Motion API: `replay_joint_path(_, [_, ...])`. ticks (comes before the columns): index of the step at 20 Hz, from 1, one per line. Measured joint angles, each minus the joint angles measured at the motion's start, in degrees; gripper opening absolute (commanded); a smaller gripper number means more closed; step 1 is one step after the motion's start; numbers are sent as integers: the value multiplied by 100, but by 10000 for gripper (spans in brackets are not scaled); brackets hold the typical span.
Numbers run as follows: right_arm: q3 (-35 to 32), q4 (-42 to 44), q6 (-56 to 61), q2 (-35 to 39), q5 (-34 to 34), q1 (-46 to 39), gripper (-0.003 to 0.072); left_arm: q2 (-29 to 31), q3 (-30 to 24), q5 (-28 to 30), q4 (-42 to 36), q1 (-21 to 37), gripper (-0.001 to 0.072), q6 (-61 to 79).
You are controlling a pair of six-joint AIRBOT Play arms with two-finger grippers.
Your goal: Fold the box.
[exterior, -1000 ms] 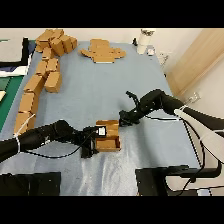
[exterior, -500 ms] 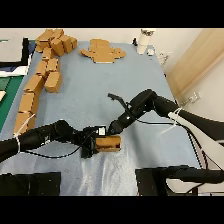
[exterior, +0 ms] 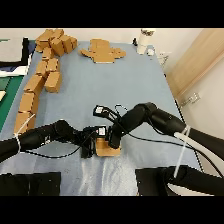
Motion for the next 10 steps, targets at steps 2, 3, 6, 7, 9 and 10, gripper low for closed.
replay_joint_path(2, [-267,-376,-11,356,479,229,5,0,0,0,0,0,471,0])
replay_joint_path(3, [-407,-520,-15,538,695,328,6,0,0,0,0,0,470,0])
replay_joint_path(6, [-909,-861,-22,1152,1257,588,6,0,0,0,0,0,470,0])
replay_joint_path(7, [-1097,-977,-50,1381,1432,680,6,0,0,0,2,0,470,0])
replay_joint_path(9, [-1436,-1143,-107,1790,1674,870,85,0,0,0,2,0,471,0])
replay_joint_path(10, [-1565,-1202,-131,1956,1755,951,204,0,0,0,2,0,471,0])
